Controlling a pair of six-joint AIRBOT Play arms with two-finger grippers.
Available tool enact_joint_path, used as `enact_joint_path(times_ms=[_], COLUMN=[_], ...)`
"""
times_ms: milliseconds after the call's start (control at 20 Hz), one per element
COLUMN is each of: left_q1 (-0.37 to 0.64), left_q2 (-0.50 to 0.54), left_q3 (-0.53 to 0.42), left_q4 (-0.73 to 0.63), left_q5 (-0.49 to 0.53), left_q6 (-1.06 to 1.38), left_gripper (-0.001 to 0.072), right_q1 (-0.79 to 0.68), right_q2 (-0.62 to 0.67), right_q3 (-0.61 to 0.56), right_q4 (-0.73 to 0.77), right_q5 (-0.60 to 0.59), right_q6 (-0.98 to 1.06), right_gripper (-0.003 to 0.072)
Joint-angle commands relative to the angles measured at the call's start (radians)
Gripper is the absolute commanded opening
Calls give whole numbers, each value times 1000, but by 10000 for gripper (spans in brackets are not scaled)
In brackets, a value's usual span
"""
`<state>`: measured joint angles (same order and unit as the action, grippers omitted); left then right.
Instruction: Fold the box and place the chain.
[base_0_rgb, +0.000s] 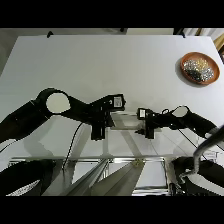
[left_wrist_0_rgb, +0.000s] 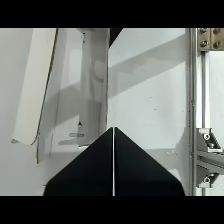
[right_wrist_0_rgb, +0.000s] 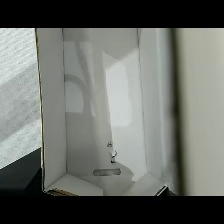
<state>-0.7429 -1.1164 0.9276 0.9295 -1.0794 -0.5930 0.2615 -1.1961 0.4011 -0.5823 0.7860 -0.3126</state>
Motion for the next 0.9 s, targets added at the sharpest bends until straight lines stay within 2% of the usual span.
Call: enact_joint_path(times_ms=[0, 100, 300, 450, 650, 850], left_q1=[-1, -1, 1, 3, 1, 0], left_q2=[-24, -67, -197, -254, -330, -344], left_q3=[-9, -9, -9, -9, -9, -9], left_q4=[-5, -29, -187, -237, -238, -238], left_q5=[48, 162, 374, 533, 506, 507], left_q6=[-41, -40, -45, -144, -206, -219], left_gripper=[4, 5, 5, 5, 4, 4], right_q1=[0, 0, 0, 0, 0, 0], right_q2=[0, 0, 0, 0, 0, 0], right_q3=[0, 0, 0, 0, 0, 0], right_q4=[-1, -1, -1, -1, -1, -1], right_q5=[0, 0, 0, 0, 0, 0], right_q6=[0, 0, -1, 0, 0, 0], right_gripper=[341, 341, 341, 341, 341, 341])
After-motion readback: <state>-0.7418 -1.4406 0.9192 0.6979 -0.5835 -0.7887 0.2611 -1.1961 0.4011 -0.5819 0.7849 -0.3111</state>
